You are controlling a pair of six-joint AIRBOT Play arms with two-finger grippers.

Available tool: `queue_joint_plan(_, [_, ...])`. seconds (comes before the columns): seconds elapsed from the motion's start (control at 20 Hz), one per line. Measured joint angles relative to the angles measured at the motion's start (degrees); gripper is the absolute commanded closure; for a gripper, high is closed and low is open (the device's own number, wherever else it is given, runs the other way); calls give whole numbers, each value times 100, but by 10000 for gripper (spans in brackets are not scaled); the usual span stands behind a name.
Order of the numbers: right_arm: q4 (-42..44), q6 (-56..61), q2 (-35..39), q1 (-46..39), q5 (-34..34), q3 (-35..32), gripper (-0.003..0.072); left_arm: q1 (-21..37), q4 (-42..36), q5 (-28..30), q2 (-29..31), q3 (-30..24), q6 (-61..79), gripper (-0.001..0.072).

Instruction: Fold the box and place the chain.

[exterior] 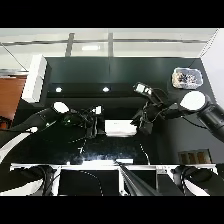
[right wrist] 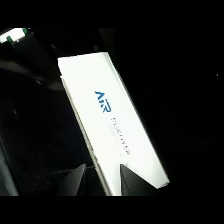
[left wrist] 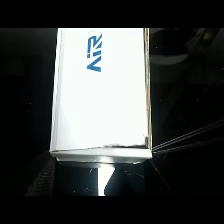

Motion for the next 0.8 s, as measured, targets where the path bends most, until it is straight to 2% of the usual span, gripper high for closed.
queue_joint_plan(0.05, [59,221,42,-35,42,0,536,0,0,0,0,0,-2,316])
queue_joint_plan(0.1, [129,463,68,-70,72,0,671,0,-2,0,0,0,0,316])
queue_joint_plan(0.3, [527,2074,120,-138,-33,-96,675,0,0,-2,0,0,0,316])
queue_joint_plan(0.45, [890,3453,105,20,-262,-452,676,0,0,-2,0,0,2,315])
queue_joint_plan(0.6, [1342,4358,55,361,-1008,-789,676,0,0,-2,0,0,4,315])
queue_joint_plan(0.8, [1574,4964,-214,721,-1803,-951,676,0,0,-2,0,0,4,316])
